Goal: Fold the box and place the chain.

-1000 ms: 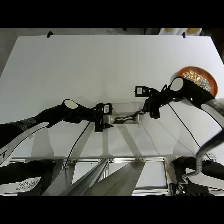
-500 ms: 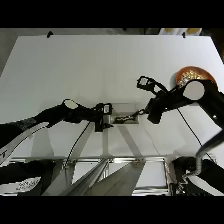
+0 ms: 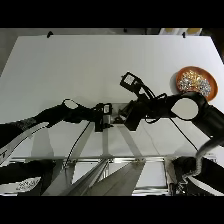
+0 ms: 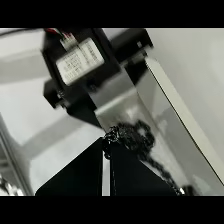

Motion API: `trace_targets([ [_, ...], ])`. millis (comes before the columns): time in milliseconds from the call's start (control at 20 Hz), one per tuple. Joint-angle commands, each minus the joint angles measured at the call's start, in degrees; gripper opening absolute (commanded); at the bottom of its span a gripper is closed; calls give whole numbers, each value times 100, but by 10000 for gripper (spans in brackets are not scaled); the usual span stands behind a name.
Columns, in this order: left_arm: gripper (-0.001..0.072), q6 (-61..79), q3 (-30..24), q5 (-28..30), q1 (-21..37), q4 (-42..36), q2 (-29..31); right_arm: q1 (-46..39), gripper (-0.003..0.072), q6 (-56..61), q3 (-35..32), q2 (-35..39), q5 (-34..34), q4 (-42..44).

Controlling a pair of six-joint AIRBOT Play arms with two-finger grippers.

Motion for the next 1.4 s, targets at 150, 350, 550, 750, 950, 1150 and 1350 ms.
trace_targets([
  [150, 389, 2, -2, 2, 2, 0, 2, 271, 17, 323, -52, -435, -420, -57],
  [350, 389, 2, -2, 0, 2, 2, 2, 271, 92, 334, -131, -811, -197, -278],
  [550, 389, 2, -2, 0, 2, 0, 2, 48, 279, 256, -127, -562, -201, -367],
  [750, 389, 2, -2, 0, 2, 2, 2, -946, 235, -807, -118, 46, 367, -382],
  [950, 389, 0, -2, 0, 2, 2, 2, -2277, 155, -2592, -118, 61, 1121, -146],
  [1150, 389, 2, -2, 0, 2, 2, 2, -3198, 202, -3886, -122, -708, 1165, 48],
  [1350, 389, 0, -2, 2, 2, 0, 2, -3049, 336, -5261, -122, -1639, 1152, 181],
])
